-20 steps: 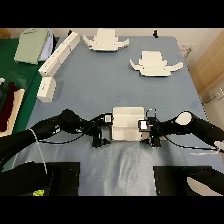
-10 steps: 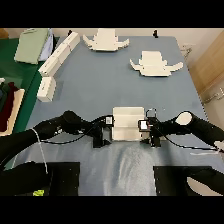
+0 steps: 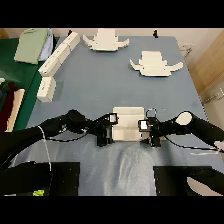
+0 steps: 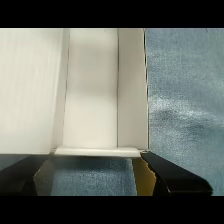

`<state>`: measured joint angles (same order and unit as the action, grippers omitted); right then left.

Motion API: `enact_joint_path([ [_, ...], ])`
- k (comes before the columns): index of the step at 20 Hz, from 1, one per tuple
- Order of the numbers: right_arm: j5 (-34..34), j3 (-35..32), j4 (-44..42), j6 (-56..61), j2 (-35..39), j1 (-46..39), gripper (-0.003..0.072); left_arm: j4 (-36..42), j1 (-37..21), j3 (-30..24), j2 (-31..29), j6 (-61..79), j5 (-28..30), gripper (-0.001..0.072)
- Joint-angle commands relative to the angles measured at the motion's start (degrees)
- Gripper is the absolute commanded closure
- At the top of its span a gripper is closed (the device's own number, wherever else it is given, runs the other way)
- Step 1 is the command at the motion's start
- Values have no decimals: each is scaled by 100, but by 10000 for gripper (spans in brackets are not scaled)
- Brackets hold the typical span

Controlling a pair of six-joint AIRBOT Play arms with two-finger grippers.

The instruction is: Fold the box.

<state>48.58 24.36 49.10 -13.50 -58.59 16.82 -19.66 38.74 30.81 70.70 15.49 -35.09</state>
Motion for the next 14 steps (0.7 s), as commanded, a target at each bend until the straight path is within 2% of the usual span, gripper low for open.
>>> enact_joint_path([
  [1,0,-4,-2,-2,-2,4,179,39,22,26,37,-28,50,28],
  [8,0,-4,0,-2,-2,4,178,59,179,94,103,-7,175,31],
  [9,0,-2,-2,-2,-2,4,178,59,201,109,111,-4,214,105],
  [10,0,-2,0,-2,-2,4,178,50,201,109,116,-4,210,241],
  [14,0,-2,-2,0,-2,4,179,31,201,109,116,-9,210,255],
])
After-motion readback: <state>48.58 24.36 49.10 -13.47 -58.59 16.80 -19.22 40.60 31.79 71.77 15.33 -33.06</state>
